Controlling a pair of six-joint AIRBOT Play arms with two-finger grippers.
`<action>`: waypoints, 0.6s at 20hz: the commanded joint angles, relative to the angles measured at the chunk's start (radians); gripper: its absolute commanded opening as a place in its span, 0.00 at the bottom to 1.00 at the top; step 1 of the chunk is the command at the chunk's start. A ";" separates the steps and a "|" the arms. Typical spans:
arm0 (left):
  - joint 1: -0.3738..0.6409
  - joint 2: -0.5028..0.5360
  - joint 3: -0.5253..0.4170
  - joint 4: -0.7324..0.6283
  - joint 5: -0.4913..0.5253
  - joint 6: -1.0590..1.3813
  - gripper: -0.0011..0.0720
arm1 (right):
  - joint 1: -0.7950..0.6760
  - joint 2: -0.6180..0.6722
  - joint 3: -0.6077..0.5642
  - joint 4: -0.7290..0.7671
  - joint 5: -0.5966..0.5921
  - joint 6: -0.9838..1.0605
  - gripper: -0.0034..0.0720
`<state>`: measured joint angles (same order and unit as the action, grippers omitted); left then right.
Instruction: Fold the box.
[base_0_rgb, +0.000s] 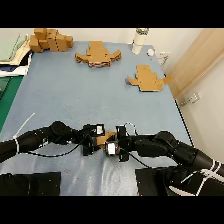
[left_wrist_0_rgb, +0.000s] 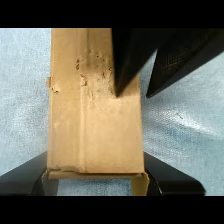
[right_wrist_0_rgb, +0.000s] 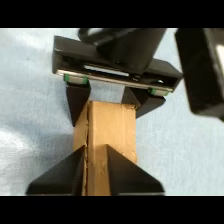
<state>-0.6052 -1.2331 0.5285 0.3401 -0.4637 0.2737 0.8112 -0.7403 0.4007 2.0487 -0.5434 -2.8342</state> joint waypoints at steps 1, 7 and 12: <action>0.000 0.000 0.000 0.000 0.001 0.002 0.59 | 0.001 0.000 0.000 0.013 -0.011 0.000 0.37; 0.000 0.000 0.000 0.000 0.001 0.002 0.59 | 0.001 0.006 0.000 0.013 -0.011 0.005 0.37; 0.000 0.000 0.000 0.000 0.001 0.002 0.59 | 0.000 -0.007 0.000 0.013 -0.022 0.019 0.37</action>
<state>-0.6052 -1.2331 0.5285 0.3401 -0.4633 0.2752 0.8116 -0.7422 0.4007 2.0609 -0.5587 -2.8243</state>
